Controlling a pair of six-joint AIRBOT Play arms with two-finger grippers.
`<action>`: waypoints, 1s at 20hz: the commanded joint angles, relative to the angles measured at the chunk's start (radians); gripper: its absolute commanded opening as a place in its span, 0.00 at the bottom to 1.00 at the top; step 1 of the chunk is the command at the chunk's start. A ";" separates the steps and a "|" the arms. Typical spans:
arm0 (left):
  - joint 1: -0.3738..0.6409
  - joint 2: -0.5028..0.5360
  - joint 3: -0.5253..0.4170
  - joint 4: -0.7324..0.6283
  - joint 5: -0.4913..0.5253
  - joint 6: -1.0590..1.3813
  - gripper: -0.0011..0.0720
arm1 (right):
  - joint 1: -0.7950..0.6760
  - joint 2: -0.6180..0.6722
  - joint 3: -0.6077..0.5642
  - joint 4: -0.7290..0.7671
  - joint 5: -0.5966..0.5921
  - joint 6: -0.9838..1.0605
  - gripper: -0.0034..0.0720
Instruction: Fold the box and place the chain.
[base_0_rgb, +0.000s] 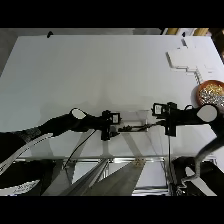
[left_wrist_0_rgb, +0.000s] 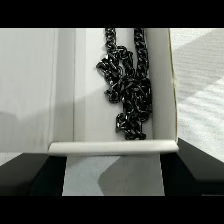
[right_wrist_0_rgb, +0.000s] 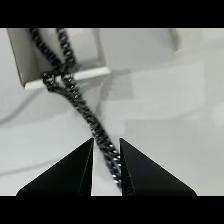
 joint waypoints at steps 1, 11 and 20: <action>0.000 0.001 0.000 0.000 0.000 0.000 0.47 | -0.020 -0.090 -0.023 -0.003 -0.035 -0.066 0.30; 0.000 0.001 0.000 0.000 0.000 0.000 0.47 | -0.020 -0.235 -0.023 0.054 -0.087 -0.168 0.31; 0.000 0.001 0.000 0.000 0.000 0.000 0.47 | 0.040 0.000 -0.023 -0.002 -0.042 -0.132 0.07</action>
